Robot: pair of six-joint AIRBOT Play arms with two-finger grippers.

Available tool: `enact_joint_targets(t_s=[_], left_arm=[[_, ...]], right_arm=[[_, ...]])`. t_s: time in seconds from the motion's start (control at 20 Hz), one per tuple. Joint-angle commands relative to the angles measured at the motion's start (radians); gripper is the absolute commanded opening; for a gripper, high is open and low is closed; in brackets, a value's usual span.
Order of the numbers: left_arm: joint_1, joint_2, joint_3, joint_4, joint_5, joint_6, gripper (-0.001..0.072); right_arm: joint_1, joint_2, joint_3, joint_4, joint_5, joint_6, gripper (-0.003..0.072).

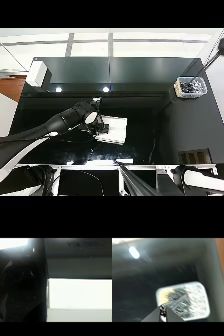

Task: Fold the box and place the chain.

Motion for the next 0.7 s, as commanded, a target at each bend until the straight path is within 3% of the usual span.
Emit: enact_joint_targets(t_s=[0.0, 0.2, 0.35, 0.45, 0.65], left_arm=[[0.000, 0.000, 0.000, 0.000, -0.003, 0.000, 0.0036], [0.000, 0.000, 0.000, 0.000, -0.003, 0.000, 0.0036], [0.000, 0.000, 0.000, 0.000, -0.003, 0.000, 0.0036], [0.000, 0.000, 0.000, 0.000, -0.003, 0.000, 0.0036], [0.000, 0.000, 0.000, 0.001, -0.003, 0.000, 0.0036]], right_arm=[[0.001, 0.176, 0.006, 0.190, 0.019, -0.071, 0.0043], [0.050, 0.293, -0.016, 0.311, 0.146, -0.125, 0.0043], [0.198, 0.320, -0.140, 0.402, 0.269, -0.192, 0.0043], [0.342, 0.322, -0.266, 0.444, 0.268, -0.246, 0.0043], [0.578, 0.322, -0.532, 0.446, 0.122, -0.263, 0.0043]])
